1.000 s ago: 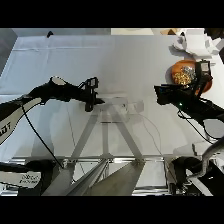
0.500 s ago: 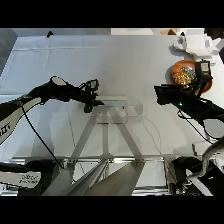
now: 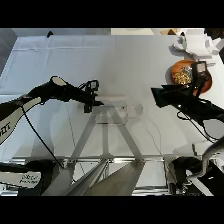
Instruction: Fold the box and place the chain.
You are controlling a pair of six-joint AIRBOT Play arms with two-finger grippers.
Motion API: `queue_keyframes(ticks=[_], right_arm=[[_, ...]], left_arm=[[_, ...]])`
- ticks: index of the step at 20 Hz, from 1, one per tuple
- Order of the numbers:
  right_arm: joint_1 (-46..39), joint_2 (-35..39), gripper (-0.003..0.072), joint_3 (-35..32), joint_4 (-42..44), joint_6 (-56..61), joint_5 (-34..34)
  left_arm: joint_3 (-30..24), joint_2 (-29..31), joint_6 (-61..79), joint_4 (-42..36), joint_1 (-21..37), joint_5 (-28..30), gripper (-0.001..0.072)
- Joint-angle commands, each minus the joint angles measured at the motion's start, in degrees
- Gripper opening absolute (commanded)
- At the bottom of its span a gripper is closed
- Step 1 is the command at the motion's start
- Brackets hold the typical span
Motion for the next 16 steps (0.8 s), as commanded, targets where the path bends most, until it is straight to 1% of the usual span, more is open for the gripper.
queue_keyframes(ticks=[1,6,9,10,11,14,16], right_arm=[[4.7,0.0,0.059,0.3,0.3,-15.2,2.8],[15.3,0.0,0.059,0.3,0.1,-41.6,7.0],[17.7,-0.3,0.0603,0.3,0.0,-53.2,7.9],[17.7,-0.7,0.0614,0.2,0.1,-55.7,8.4],[17.7,-1.2,0.0673,-0.1,0.2,-56.1,8.4],[17.1,-2.6,0.0676,-2.8,1.0,-56.2,8.1],[17.1,-3.7,0.0674,-4.4,2.4,-60.7,8.2]], left_arm=[[0.0,0.0,0.0,0.2,0.0,0.1,0.0013],[0.0,0.0,0.0,0.2,0.0,0.2,0.0013],[0.0,0.0,0.0,0.2,0.0,0.1,0.0013],[0.0,0.0,0.0,0.2,0.0,0.2,0.0013],[0.0,0.0,0.0,0.2,0.0,0.1,0.0013],[0.0,0.0,0.0,0.2,0.0,0.1,0.0013],[0.0,0.0,0.0,0.2,0.0,0.1,0.0013]])
